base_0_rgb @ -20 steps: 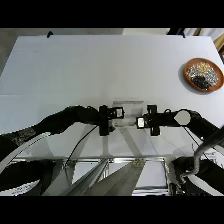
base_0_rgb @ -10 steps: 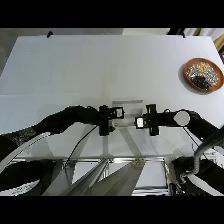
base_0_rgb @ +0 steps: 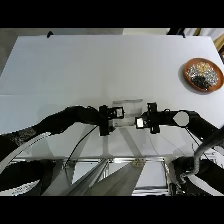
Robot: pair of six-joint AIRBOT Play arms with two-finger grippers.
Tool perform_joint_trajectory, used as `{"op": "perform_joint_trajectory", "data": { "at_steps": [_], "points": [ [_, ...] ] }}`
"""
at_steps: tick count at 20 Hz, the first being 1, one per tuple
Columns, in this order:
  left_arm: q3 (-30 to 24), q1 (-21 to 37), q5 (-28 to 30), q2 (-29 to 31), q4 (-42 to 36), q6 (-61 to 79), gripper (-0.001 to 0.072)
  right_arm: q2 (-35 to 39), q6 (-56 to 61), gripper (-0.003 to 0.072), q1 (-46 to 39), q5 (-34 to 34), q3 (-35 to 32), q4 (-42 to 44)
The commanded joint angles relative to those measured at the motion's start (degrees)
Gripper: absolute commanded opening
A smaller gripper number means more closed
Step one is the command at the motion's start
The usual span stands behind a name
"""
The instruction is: Fold the box and place the chain.
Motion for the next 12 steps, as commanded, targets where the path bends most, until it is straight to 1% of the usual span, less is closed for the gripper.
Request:
{"op": "perform_joint_trajectory", "data": {
  "at_steps": [1,5,9,10,11,12],
  "points": [
    [0.0,0.0,0.1,0.0,0.1,0.0,0.0211,0.0,-0.6,0.0124,0.0,0.3,0.1,0.1],
    [0.0,0.0,0.1,0.0,0.1,0.0,0.0211,0.0,-2.2,0.0132,0.7,0.6,0.1,3.1],
    [0.0,0.0,0.1,0.0,0.1,0.0,0.0211,0.0,-3.6,0.0134,2.7,-1.0,0.1,3.0],
    [0.0,0.0,0.1,0.0,0.1,0.0,0.0211,-0.1,-3.6,0.0156,2.7,-0.9,0.1,3.0],
    [0.0,0.0,0.1,0.0,0.1,0.0,0.0211,-0.2,-3.6,0.0226,2.7,-0.9,0.1,3.1],
    [0.0,0.0,0.1,0.0,0.1,0.0,0.0211,-0.3,-3.6,0.0260,2.7,-0.7,0.1,3.1]
  ]
}}
